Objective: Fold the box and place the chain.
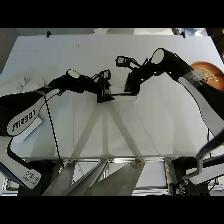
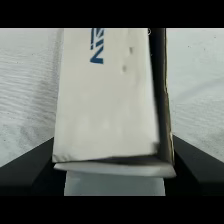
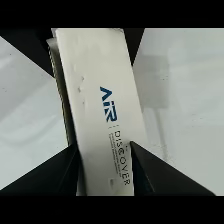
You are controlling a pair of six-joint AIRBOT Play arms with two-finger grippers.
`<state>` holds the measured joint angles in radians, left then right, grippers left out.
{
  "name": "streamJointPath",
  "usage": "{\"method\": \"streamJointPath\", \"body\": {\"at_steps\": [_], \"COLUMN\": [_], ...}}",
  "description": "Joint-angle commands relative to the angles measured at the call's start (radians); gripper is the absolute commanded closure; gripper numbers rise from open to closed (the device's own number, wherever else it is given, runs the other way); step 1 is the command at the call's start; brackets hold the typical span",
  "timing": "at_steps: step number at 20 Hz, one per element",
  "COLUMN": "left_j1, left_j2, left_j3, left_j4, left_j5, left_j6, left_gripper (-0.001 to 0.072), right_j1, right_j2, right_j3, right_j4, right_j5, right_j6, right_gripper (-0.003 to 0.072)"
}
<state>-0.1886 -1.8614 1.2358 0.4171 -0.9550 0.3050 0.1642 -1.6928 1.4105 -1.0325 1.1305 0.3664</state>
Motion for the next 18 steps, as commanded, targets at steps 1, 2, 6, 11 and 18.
{"method": "streamJointPath", "body": {"at_steps": [1, 2, 6, 11, 18], "left_j1": [0.000, 0.000, 0.000, 0.000, 0.000], "left_j2": [0.001, 0.001, 0.001, 0.001, 0.001], "left_j3": [0.000, 0.000, 0.000, 0.000, 0.000], "left_j4": [-0.001, -0.001, -0.001, -0.001, -0.001], "left_j5": [0.001, 0.001, 0.001, 0.001, 0.001], "left_j6": [0.001, 0.001, 0.002, 0.001, 0.001], "left_gripper": [0.0429, 0.0429, 0.0429, 0.0429, 0.0429], "right_j1": [0.011, 0.011, 0.011, 0.010, 0.009], "right_j2": [-0.001, -0.001, 0.008, 0.107, 0.235], "right_j3": [-0.063, -0.073, -0.076, -0.076, -0.076], "right_j4": [-0.016, -0.015, -0.010, -0.009, 0.087], "right_j5": [0.000, 0.002, 0.005, -0.043, -0.070], "right_j6": [0.003, 0.003, 0.029, 0.029, 0.232], "right_gripper": [0.0269, 0.0211, 0.0211, 0.0206, 0.0398]}}
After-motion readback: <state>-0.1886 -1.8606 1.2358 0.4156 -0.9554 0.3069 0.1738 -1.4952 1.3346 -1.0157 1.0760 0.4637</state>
